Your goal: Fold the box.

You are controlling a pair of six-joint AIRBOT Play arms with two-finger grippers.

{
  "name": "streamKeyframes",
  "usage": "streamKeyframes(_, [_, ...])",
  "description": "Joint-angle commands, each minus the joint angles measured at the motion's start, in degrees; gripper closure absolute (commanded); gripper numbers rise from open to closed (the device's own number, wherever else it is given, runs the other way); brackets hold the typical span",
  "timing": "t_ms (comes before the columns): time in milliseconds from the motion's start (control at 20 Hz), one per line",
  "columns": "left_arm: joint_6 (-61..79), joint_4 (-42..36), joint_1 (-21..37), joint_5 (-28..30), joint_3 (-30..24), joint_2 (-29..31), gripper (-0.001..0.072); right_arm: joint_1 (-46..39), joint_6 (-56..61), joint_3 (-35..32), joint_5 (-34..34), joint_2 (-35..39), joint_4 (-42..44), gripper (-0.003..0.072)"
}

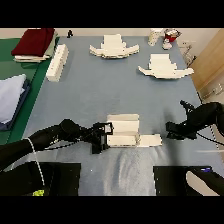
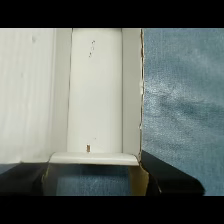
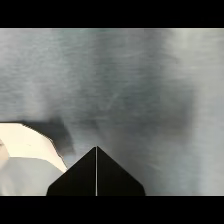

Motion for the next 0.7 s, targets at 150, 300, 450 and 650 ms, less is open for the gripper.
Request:
streamKeyframes(150, [0.02,0.00,0.04,-0.02,0.07,0.04,0.0196,-0.87,-9.51,-4.37,2.43,-7.04,16.46,0.0685])
streamKeyframes(300, [0.02,0.00,0.04,-0.02,0.07,0.04,0.0195,3.32,-9.53,-4.35,2.36,-6.69,18.08,0.0685])
streamKeyframes(450, [0.02,0.00,0.04,0.00,0.07,0.04,0.0195,6.64,-9.53,-4.33,2.27,-5.16,19.45,0.0685])
streamKeyframes(650, [0.02,0.00,0.04,0.00,0.07,0.04,0.0196,7.02,-9.51,-2.82,-1.51,0.20,19.82,0.0676])
